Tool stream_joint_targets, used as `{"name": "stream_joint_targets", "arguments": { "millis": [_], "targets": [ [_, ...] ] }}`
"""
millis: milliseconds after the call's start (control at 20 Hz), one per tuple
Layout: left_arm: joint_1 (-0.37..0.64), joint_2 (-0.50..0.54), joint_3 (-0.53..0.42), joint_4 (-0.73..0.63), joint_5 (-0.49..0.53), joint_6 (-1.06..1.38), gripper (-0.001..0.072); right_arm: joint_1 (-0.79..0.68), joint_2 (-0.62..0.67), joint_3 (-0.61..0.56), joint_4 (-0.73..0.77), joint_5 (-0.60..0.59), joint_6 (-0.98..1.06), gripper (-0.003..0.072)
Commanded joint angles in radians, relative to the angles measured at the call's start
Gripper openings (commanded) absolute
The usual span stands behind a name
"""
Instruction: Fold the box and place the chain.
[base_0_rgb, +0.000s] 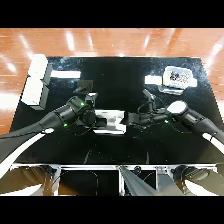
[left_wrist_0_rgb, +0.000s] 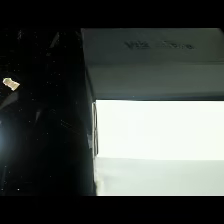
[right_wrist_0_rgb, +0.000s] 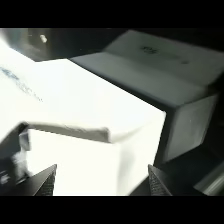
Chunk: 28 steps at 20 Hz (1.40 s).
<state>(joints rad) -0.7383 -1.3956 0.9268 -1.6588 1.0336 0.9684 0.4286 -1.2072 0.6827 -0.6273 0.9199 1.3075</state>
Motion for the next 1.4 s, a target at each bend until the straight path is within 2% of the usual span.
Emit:
{"name": "stream_joint_targets", "arguments": {
  "millis": [0, 100, 200, 350, 550, 600, 850, 1000, 1050, 1100, 1350],
  "targets": [
    [0.0, 0.001, 0.0, -0.002, 0.0, 0.0, 0.0021, 0.172, -0.001, 0.125, -0.416, -0.102, 0.457, 0.0711],
    [0.0, 0.001, 0.0, -0.004, -0.018, 0.0, 0.0021, 0.256, -0.001, 0.175, -0.695, -0.075, 0.729, 0.0711],
    [0.0, 0.001, 0.0, -0.007, -0.024, 0.0, 0.0021, 0.312, -0.012, 0.191, -0.818, -0.037, 0.858, 0.071],
    [0.0, 0.001, 0.0, -0.006, -0.026, 0.0, 0.0022, 0.362, -0.047, 0.198, -0.851, -0.036, 0.924, 0.0679],
    [0.0, 0.001, 0.0, -0.006, -0.025, 0.0, 0.0021, 0.391, -0.129, 0.274, -0.864, -0.031, 0.93, 0.0667],
    [0.0, 0.001, 0.0, -0.006, -0.024, 0.0, 0.0021, 0.395, -0.14, 0.289, -0.87, -0.025, 0.93, 0.0593],
    [0.0, 0.001, 0.0, -0.006, -0.024, 0.0, 0.0021, 0.397, -0.145, 0.305, -0.867, 0.007, 0.921, 0.0592],
    [0.0, 0.001, 0.0, -0.006, -0.024, 0.0, 0.0021, 0.396, -0.145, 0.305, -0.866, 0.019, 0.903, 0.0596],
    [0.0, 0.001, 0.0, -0.006, -0.024, 0.0, 0.0021, 0.396, -0.145, 0.305, -0.866, 0.019, 0.898, 0.0629],
    [0.0, 0.001, 0.0, -0.006, -0.024, 0.0, 0.0021, 0.396, -0.145, 0.305, -0.866, 0.018, 0.882, 0.072],
    [0.0, 0.001, 0.0, -0.006, -0.024, 0.0, 0.0021, 0.357, -0.142, 0.307, -0.748, 0.028, 0.764, 0.072]
  ]
}}
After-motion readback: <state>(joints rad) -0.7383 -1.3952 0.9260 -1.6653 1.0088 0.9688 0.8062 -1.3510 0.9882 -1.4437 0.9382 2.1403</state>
